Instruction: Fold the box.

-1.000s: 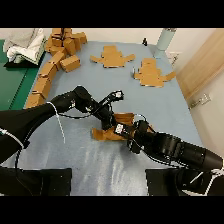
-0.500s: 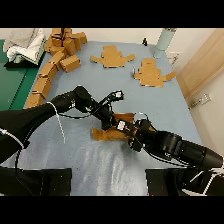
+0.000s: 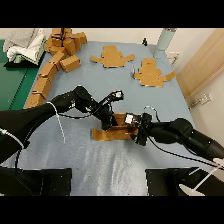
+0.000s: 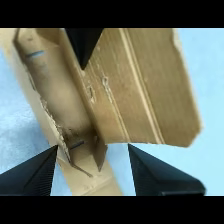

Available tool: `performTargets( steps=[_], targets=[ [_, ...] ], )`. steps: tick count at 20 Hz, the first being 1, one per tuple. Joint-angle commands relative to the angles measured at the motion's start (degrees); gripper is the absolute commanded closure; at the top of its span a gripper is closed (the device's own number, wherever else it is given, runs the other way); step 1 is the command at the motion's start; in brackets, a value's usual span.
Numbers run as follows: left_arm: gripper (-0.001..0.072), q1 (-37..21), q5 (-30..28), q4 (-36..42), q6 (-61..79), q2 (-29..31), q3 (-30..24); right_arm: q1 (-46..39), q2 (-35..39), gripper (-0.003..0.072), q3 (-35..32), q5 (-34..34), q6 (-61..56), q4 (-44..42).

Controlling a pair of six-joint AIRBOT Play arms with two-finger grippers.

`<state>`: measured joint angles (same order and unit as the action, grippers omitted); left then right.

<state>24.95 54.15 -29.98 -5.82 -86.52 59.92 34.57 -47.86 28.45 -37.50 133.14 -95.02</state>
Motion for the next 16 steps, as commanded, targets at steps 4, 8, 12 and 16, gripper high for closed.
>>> performTargets(
  steps=[4, 8, 12, 16],
  targets=[
    [0.0696, 0.0, 0.0, 0.0, 0.0, 0.0, 0.0, -14.6, -9.0, -0.0032, 0.5, -5.9, 38.9, -33.7],
    [0.0696, 0.0, 0.0, 0.0, 0.0, 0.0, 0.0, -15.2, -14.0, -0.0032, 2.5, -8.3, 39.4, -33.8],
    [0.0696, 0.0, 0.0, 0.0, 0.0, 0.0, 0.0, -14.8, -15.4, -0.0031, 2.4, -9.2, 39.4, -33.5],
    [0.0696, 0.0, 0.0, 0.0, 0.0, 0.0, 0.0, -14.9, -15.4, -0.0027, 2.4, -9.1, 37.7, -33.2]
  ],
)
